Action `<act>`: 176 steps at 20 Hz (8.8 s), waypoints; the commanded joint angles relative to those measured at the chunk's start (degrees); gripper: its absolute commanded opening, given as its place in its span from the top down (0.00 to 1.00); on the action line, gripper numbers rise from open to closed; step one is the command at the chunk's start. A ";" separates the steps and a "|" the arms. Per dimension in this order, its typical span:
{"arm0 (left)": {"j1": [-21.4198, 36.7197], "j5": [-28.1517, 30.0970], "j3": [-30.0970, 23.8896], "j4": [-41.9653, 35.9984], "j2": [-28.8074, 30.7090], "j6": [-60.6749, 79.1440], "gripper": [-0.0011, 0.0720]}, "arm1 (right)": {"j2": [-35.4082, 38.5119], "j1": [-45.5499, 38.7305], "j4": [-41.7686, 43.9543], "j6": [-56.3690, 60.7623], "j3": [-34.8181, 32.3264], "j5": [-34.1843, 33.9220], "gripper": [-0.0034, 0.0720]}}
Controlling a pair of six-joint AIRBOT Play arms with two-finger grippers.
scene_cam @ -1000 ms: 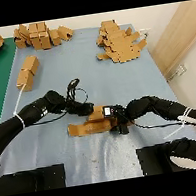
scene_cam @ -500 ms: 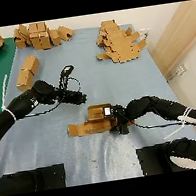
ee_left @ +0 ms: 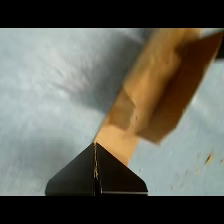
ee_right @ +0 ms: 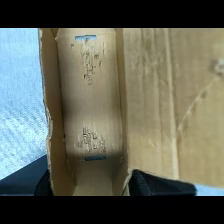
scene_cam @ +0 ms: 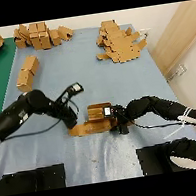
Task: Fold the box.
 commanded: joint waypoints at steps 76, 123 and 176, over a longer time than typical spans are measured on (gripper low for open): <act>-9.03 23.08 -16.72 -22.67 2.29 39.21 0.43 | -0.04 -0.02 0.00 0.02 -0.04 0.02 0.28; -12.59 26.93 -16.09 -27.45 0.20 39.26 0.97 | -0.04 -0.02 0.00 0.02 -0.04 0.02 0.28; -6.29 12.61 -21.03 7.21 12.28 -74.58 0.97 | -0.04 -0.02 0.00 0.02 -0.04 0.02 0.28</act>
